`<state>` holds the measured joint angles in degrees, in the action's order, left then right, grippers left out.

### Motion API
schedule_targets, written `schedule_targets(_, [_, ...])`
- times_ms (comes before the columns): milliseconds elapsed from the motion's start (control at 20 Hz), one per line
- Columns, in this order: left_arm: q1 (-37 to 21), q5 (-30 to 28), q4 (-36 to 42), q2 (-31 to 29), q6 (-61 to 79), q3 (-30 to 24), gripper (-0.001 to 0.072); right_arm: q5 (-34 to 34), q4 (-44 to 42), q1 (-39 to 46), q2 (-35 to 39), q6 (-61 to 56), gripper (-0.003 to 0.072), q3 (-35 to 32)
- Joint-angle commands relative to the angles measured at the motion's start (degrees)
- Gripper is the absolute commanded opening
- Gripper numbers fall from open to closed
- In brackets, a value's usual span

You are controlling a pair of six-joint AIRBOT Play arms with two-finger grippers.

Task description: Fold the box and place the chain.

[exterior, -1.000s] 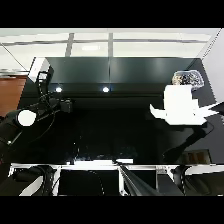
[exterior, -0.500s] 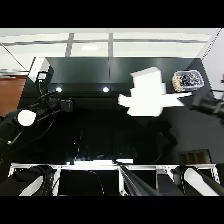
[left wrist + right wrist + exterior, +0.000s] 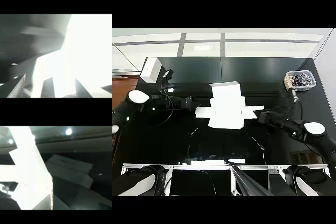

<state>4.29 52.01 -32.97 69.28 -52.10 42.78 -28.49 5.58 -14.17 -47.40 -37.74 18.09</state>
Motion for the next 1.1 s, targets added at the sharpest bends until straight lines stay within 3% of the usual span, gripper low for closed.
schedule_targets(0, [-3.8,13.1,7.4,9.7,9.8,5.4,0.0712,6.7,-0.7,-8.5,0.3,-1.1,0.0015,-0.7])
schedule_targets(200, [-1.7,19.4,6.4,18.9,16.8,12.1,0.0712,6.3,-0.7,-9.6,0.3,-1.1,0.0015,-0.7])
schedule_targets(400, [1.8,26.1,-0.6,28.4,18.9,20.8,0.0711,6.2,-0.7,-9.5,0.3,-1.4,0.0015,-0.7])
schedule_targets(650, [3.5,30.3,3.5,34.6,25.6,27.0,0.0691,4.7,-0.6,-9.5,0.3,-2.4,0.0015,-0.7])
schedule_targets(750, [3.5,34.5,3.6,36.8,26.0,29.5,0.0680,4.0,-0.6,-9.5,0.3,-3.0,0.0015,-0.7])
schedule_targets(1050, [3.9,39.0,-1.6,38.3,26.4,31.2,0.0302,4.1,-0.4,-9.5,0.3,-3.7,0.0015,-0.7])
